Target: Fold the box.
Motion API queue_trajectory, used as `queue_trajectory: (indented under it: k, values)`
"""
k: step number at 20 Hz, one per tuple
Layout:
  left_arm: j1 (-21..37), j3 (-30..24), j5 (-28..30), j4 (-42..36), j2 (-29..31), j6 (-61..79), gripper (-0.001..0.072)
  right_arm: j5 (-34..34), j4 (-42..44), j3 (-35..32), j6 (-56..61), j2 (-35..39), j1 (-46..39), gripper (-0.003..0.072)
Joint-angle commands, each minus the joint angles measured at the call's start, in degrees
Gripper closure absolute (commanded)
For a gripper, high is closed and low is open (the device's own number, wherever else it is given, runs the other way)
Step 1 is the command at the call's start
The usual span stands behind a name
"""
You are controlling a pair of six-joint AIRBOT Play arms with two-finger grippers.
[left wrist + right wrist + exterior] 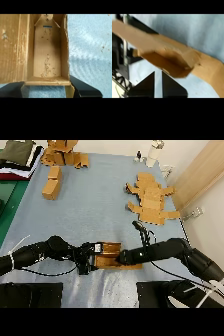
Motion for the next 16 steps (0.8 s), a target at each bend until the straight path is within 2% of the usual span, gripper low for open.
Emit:
queue_trajectory:
  k: [1,4,5,7,9,12,16]
  values:
    - [0.0,0.0,0.0,0.0,0.0,0.0,0.0260,7.6,3.6,4.1,-0.1,-5.2,0.0,0.0589]
    - [0.0,0.0,0.1,0.0,0.0,0.0,0.0260,7.4,0.9,9.6,-2.3,-12.3,-0.7,0.0597]
    - [0.0,0.0,0.1,0.0,0.0,0.0,0.0260,7.4,-0.3,10.5,-2.7,-15.1,-1.0,0.0624]
    - [0.0,0.0,0.1,0.0,0.0,0.0,0.0260,7.3,-0.4,10.9,-5.6,-20.7,-1.7,0.0681]
    - [0.0,0.0,0.1,0.0,0.0,0.0,0.0260,7.3,-0.2,10.9,-8.3,-25.1,-1.7,0.0682]
    - [0.0,0.0,0.1,0.0,0.0,0.0,0.0260,7.5,-0.4,10.9,-9.9,-28.5,-1.7,0.0683]
    - [0.0,0.0,0.1,0.0,0.0,0.0,0.0260,7.8,-1.4,10.9,-9.8,-29.0,-1.7,0.0683]
